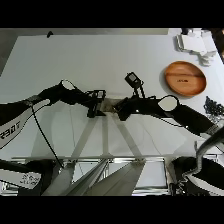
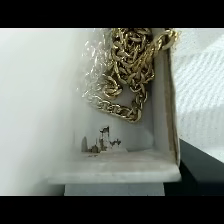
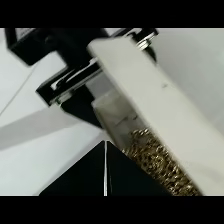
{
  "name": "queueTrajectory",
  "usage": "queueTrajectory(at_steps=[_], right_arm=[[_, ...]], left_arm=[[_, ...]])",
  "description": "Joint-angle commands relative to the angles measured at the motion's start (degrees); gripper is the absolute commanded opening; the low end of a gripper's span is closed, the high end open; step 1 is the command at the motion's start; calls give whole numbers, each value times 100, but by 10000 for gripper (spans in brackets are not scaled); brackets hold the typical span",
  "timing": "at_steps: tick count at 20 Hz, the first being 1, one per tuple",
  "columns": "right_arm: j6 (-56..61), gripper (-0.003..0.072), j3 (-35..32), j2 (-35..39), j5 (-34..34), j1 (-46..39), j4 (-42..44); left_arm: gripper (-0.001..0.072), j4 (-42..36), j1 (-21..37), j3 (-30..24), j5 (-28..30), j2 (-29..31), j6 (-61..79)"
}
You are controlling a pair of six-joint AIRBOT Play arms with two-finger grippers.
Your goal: Fold the box and place the chain.
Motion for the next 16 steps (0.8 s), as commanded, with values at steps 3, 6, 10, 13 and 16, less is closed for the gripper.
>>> queueTrajectory(at_steps=[3, 6, 10, 13, 16], right_arm=[[780, 6, -33, 46, 1106, 2, -1558], [944, 6, -57, -190, 1058, 153, -1926], [1086, 6, -57, -879, -72, 334, -1624], [1082, 6, -55, -1071, -603, 334, -831], [841, 5, -55, -1082, -616, 334, 131]], left_arm=[[76, 0, 7, 4, 2, 4, 0], [76, 0, 7, 4, 2, 4, 0], [76, 0, 7, 4, 2, 4, 0], [76, 0, 7, 4, 2, 4, 0], [76, 0, 7, 4, 2, 4, 0]])
